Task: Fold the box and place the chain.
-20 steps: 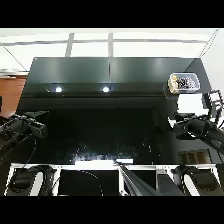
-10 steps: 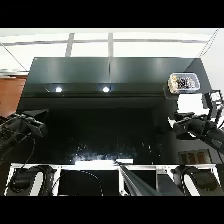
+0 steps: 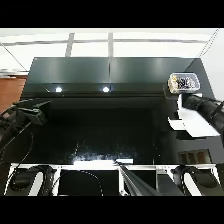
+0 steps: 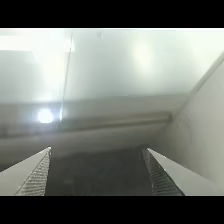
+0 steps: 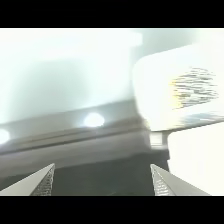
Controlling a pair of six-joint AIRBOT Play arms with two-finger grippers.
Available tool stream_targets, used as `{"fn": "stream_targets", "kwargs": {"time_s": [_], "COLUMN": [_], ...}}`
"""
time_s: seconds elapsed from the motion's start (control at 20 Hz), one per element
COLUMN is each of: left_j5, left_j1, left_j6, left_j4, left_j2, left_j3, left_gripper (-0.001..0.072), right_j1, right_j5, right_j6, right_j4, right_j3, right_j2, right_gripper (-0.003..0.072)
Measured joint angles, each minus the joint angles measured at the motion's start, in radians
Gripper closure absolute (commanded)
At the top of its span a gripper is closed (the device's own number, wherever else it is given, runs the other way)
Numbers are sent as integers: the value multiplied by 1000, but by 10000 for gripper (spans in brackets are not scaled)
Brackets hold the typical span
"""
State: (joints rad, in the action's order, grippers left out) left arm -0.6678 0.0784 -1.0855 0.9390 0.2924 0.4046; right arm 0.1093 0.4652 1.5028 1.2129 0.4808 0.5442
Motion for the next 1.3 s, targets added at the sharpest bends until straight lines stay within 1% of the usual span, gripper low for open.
{"fn": "stream_targets", "kwargs": {"time_s": [0.05,0.15,0.25,0.35,0.5,0.55,0.65,0.7,0.8,0.85,0.95,1.1,1.15,1.2,1.3], "left_j5": [-11,-58,-85,-105,-129,-131,-141,-136,-111,-90,-57,-37,-32,-31,-30], "left_j1": [-4,-19,-32,-40,-49,-52,-56,-58,-62,-64,-68,-70,-70,-70,-70], "left_j6": [2,5,-14,-48,-75,-83,-90,-90,-92,-93,-93,-93,-95,-95,-95], "left_j4": [-2,-1,3,8,4,0,-3,-5,-17,-29,-41,-52,-55,-56,-58], "left_j2": [35,123,211,288,377,399,436,450,470,475,483,488,489,489,490], "left_j3": [6,29,60,89,117,122,127,129,132,133,133,134,134,134,134], "left_gripper": [-2,-2,-2,-2,-1,-1,-1,-1,-1,0,0,0,0,0,0], "right_j1": [41,146,263,412,632,705,824,872,936,956,973,961,951,943,927], "right_j5": [20,115,230,363,512,548,594,620,725,797,898,985,1001,1014,1029], "right_j6": [5,23,59,89,98,81,16,-54,-227,-304,-397,-474,-489,-502,-520], "right_j4": [35,140,266,363,392,377,297,216,32,-57,-161,-215,-216,-215,-209], "right_j3": [43,183,335,489,635,669,736,779,864,904,953,985,990,995,999], "right_j2": [73,251,418,573,734,781,872,922,1021,1071,1149,1221,1235,1247,1263], "right_gripper": [-34,-34,-34,-34,-34,-34,-34,-34,-34,-34,-34,-34,40,181,193]}}
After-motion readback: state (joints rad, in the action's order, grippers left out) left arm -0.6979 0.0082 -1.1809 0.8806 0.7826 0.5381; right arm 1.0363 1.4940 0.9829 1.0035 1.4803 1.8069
